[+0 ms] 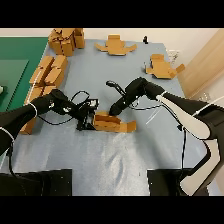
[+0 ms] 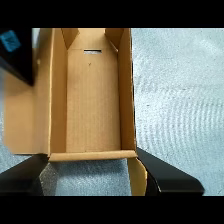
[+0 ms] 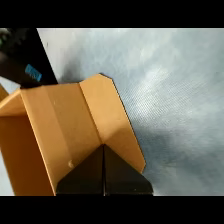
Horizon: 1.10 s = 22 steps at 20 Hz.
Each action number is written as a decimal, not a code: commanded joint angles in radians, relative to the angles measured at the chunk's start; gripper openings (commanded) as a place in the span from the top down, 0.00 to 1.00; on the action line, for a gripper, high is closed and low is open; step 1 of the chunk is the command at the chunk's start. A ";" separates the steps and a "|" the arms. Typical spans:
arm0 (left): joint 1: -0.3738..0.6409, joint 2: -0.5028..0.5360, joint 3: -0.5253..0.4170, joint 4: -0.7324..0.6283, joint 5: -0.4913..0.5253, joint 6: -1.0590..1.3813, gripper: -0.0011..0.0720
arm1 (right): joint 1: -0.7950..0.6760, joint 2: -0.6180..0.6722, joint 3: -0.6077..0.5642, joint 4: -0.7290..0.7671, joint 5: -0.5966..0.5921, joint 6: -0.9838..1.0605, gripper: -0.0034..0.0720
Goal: Fold the box.
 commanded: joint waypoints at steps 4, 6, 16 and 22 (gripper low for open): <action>0.001 0.000 0.001 0.000 0.005 0.000 0.84 | -0.014 -0.023 0.063 -0.009 -0.030 -0.006 0.95; 0.001 0.000 0.001 0.000 0.005 0.000 0.84 | -0.027 0.031 0.099 -0.021 -0.036 -0.003 0.95; 0.001 0.000 0.001 0.000 0.025 0.000 0.84 | -0.122 0.630 -0.439 -0.168 0.122 -0.354 0.84; 0.001 0.000 0.001 0.000 0.029 0.000 0.84 | 0.005 0.512 -0.507 -0.166 0.351 -0.486 0.18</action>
